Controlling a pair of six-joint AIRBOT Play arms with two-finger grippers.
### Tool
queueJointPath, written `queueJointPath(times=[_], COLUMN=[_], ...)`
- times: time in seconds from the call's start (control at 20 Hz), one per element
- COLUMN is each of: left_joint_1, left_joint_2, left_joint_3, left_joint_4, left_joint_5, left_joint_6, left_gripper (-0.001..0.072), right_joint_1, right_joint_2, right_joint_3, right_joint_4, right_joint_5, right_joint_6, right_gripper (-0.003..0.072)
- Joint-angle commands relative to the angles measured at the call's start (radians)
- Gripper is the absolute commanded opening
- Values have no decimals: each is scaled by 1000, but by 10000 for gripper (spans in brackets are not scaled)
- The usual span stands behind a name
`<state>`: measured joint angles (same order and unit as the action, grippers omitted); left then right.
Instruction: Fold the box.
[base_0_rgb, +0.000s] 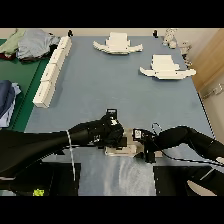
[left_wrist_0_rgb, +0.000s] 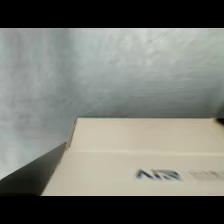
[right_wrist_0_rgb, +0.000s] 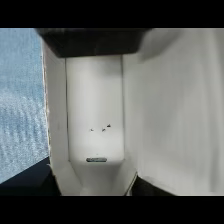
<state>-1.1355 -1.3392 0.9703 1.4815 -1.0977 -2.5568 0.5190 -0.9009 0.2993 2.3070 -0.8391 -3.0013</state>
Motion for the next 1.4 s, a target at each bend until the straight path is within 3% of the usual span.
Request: queueJointPath(times=[0.0,0.35,0.4,0.45,0.5,0.75,0.85,1.0,1.2,1.35], left_joint_1=[3,9,9,9,9,8,8,51,268,489], left_joint_2=[44,268,294,318,332,341,344,435,641,739], left_joint_3=[39,49,49,49,49,48,44,-63,-277,-433], left_joint_4=[46,140,143,143,144,164,172,149,-132,-418], left_joint_5=[-95,-393,-422,-437,-434,-286,-302,-214,-32,47], left_joint_6=[6,7,6,6,12,153,291,457,998,1698], left_gripper=[515,511,428,126,14,13,13,12,13,44], right_joint_1=[0,0,0,0,0,0,0,0,0,0], right_joint_2=[0,0,0,0,0,0,0,0,0,0], right_joint_3=[1,1,1,1,1,1,1,1,1,1], right_joint_4=[1,1,1,1,1,1,1,0,1,1], right_joint_5=[0,0,0,0,0,0,0,0,0,0], right_joint_6=[0,0,0,0,0,0,0,0,0,0], right_gripper=[518,518,518,518,518,518,518,518,518,518])
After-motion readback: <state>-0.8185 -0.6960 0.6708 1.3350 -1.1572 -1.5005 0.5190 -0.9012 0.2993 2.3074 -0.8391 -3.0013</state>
